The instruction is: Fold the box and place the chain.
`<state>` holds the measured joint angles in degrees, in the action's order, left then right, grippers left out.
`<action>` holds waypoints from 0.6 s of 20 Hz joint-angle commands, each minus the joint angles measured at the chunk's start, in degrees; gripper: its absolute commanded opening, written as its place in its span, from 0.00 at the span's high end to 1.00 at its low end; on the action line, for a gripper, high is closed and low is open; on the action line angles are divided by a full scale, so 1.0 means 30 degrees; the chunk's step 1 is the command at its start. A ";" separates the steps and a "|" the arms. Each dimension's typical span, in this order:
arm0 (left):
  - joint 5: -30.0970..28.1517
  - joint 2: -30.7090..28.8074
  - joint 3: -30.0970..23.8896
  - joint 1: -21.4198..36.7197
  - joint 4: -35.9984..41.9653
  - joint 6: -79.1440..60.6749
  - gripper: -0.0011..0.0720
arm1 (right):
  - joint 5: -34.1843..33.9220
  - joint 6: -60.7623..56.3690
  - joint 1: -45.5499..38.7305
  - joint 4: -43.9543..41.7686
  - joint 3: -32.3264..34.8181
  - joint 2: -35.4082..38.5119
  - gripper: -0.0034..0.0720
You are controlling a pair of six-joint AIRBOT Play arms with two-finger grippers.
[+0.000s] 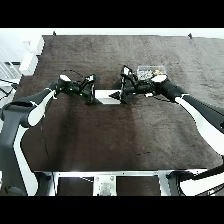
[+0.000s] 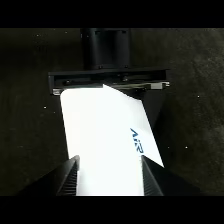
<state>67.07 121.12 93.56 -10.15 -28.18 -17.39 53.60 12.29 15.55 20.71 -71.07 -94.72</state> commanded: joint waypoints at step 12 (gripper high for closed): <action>-0.0015 -0.0015 0.0000 0.0007 0.0000 -0.0007 0.44 | -0.2557 0.2193 0.0976 -0.0619 0.1632 0.0670 0.41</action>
<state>67.05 121.12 93.56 -10.15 -28.16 -17.32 45.41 18.06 18.37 19.75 -66.28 -93.32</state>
